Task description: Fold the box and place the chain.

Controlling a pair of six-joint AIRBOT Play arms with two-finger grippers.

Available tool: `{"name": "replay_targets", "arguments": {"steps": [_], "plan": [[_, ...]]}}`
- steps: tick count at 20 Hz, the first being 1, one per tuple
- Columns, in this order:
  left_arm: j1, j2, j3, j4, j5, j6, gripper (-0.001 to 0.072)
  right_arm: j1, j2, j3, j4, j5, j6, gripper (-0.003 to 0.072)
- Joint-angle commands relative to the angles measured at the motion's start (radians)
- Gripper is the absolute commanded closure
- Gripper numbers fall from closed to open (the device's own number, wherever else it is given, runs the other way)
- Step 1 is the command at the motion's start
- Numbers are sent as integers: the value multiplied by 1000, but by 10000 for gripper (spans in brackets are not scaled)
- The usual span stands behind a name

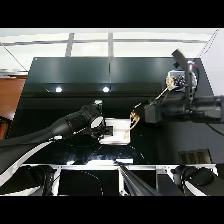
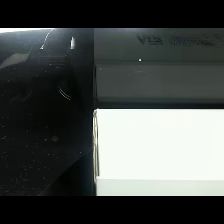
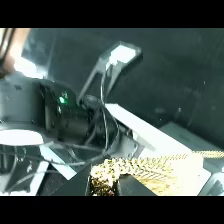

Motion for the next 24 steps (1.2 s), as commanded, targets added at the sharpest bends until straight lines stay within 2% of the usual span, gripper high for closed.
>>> {"name": "replay_targets", "arguments": {"steps": [1, 4, 9, 15, 18, 21, 24], "plan": [[0, 0, 0, 0, 3, 0, 678, 61, -3, -47, -23, -32, 39, 673], [0, 0, 0, 0, 2, 0, 678, 97, -12, -89, -27, -77, 48, 674], [0, 0, 0, 0, 2, 0, 678, 42, -14, -89, -38, -71, 46, 674], [0, 0, 0, 0, 2, 0, 679, -108, -14, -89, -58, 57, 6, 673], [0, 0, 0, 0, 2, 0, 678, -119, -14, -89, -75, 101, 5, 674], [0, 0, 0, 0, 2, 0, 678, -93, -14, -89, -19, 145, -54, 676], [0, 0, 0, 0, 2, 0, 678, -63, -14, -89, 125, 72, -96, 675]]}}
